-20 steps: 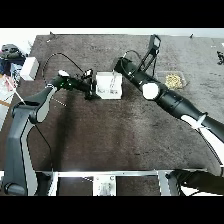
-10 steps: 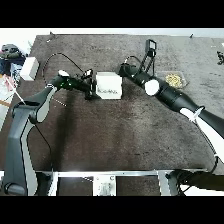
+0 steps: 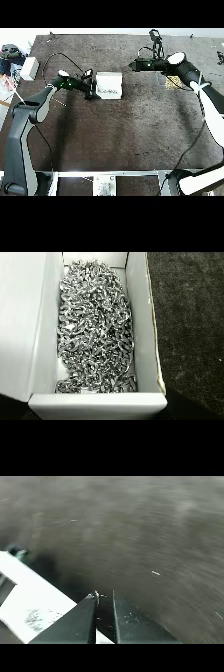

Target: Fold the box and place the chain.

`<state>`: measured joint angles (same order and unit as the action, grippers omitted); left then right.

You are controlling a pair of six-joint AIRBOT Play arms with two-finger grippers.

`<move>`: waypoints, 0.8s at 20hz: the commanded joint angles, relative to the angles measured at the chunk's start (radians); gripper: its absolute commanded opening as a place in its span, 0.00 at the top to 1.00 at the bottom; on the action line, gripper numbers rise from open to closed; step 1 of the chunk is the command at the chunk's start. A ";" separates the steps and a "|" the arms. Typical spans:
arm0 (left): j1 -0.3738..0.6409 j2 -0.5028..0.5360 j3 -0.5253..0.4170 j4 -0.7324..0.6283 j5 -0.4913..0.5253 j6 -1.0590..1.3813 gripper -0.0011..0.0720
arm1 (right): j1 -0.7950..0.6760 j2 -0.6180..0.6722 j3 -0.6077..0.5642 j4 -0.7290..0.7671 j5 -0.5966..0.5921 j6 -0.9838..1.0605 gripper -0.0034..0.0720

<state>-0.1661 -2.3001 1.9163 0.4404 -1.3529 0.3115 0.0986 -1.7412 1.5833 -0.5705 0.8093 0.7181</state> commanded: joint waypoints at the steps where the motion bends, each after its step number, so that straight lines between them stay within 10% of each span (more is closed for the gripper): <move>1: 0.001 0.000 0.000 0.000 0.000 0.000 0.52 | -0.069 -0.167 0.159 0.235 0.278 -0.251 0.81; 16: 0.001 0.000 0.000 0.000 0.000 0.000 0.53 | -0.017 -0.295 0.243 0.173 0.535 -0.394 0.80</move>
<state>-0.1646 -2.3001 1.9163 0.4408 -1.3556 0.3115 0.0772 -2.0354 1.8236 -0.3908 1.2736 0.3500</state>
